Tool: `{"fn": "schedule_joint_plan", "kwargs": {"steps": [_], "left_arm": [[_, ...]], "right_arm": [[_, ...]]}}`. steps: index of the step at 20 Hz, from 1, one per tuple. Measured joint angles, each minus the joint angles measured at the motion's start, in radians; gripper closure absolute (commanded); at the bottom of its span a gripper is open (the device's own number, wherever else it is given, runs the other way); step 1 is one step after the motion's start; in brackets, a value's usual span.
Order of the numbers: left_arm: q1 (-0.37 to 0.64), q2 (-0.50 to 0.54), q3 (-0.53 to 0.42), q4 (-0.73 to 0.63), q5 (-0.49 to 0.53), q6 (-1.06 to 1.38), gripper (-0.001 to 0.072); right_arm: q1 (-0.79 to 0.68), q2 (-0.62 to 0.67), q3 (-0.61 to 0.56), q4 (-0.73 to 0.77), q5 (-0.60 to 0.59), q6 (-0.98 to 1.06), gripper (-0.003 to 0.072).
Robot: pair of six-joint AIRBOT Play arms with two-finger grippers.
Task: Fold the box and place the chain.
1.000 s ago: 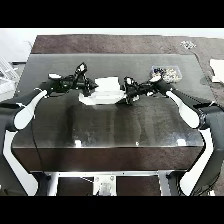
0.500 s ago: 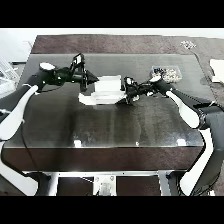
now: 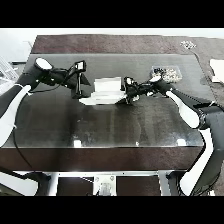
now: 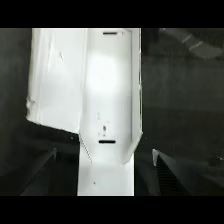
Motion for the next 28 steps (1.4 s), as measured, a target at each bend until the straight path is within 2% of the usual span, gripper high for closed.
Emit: {"fn": "schedule_joint_plan", "kwargs": {"steps": [6, 16, 17, 18, 19, 20, 24, 25, 28], "left_arm": [[0.0, -0.019, -0.056, -0.021, 0.112, 0.014, 0.002], [0.0, -0.103, -0.065, -0.068, 0.114, 0.038, 0.0024], [0.0, -0.105, -0.066, -0.068, 0.121, 0.04, 0.0061], [0.0, -0.105, -0.066, -0.069, 0.127, 0.042, 0.0062], [0.0, -0.106, -0.066, -0.071, 0.131, 0.043, 0.0107], [0.0, -0.107, -0.066, -0.071, 0.135, 0.043, 0.0221], [0.0, -0.108, -0.066, -0.074, 0.139, 0.047, 0.0247], [0.0, -0.108, -0.066, -0.076, 0.139, 0.047, 0.034], [0.0, -0.108, -0.066, -0.083, 0.141, 0.051, 0.0343]], "right_arm": [[0.0, 0.0, 0.0, 0.0, 0.0, 0.0, 0.0105], [0.0, 0.0, 0.0, 0.0, 0.0, 0.001, 0.0105], [0.0, 0.0, 0.0, 0.0, 0.0, 0.0, 0.0104], [0.0, 0.0, 0.0, 0.0, 0.0, 0.001, 0.0105], [0.0, 0.0, 0.0, 0.0, 0.0, 0.001, 0.0104], [0.0, 0.0, 0.0, 0.0, 0.0, 0.001, 0.0104], [0.0, 0.0, 0.0, 0.0, 0.0, 0.001, 0.0105], [0.0, 0.0, 0.0, 0.0, 0.0, 0.001, 0.0105], [0.0, 0.0, 0.0, 0.0, 0.0, 0.001, 0.0104]]}}
